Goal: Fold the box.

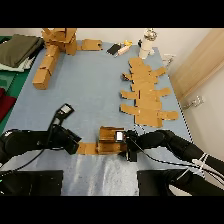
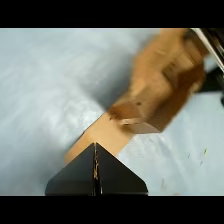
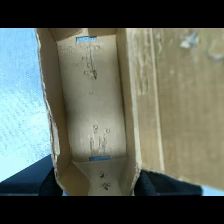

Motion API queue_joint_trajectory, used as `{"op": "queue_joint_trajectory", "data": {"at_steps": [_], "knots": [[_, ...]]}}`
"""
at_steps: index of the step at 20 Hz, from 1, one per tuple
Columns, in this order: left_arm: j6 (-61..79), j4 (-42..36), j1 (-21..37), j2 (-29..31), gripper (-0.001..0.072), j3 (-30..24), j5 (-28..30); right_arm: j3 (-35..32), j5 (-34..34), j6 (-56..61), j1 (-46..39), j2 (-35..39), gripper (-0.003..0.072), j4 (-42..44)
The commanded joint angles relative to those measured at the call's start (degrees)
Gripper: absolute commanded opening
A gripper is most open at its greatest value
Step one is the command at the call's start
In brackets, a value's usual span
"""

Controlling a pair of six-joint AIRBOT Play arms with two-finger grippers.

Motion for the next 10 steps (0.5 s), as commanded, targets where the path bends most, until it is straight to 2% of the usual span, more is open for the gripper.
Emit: {"op": "queue_joint_trajectory", "data": {"at_steps": [1,3,5,8,10], "knots": [[-32.0,10.7,5.4,2.8,0.0012,-0.2,-11.2,0.0,0.0,0.0,0.0,0.0,0.0521,0.0],[-30.7,6.9,8.6,-0.8,0.0012,-0.6,-12.8,0.0,0.0,0.0,0.0,0.0,0.0521,0.0],[-25.8,1.0,9.3,-6.0,0.0012,-0.7,-13.2,0.0,0.0,0.0,0.0,0.0,0.0521,0.0],[-18.4,-8.3,7.6,-13.3,0.0012,-0.6,-12.1,0.0,0.0,0.0,0.0,0.0,0.0521,0.0],[-18.2,-8.6,5.4,-15.7,0.0012,-0.6,-9.5,0.0,0.0,0.0,0.0,0.0,0.0521,0.0]]}}
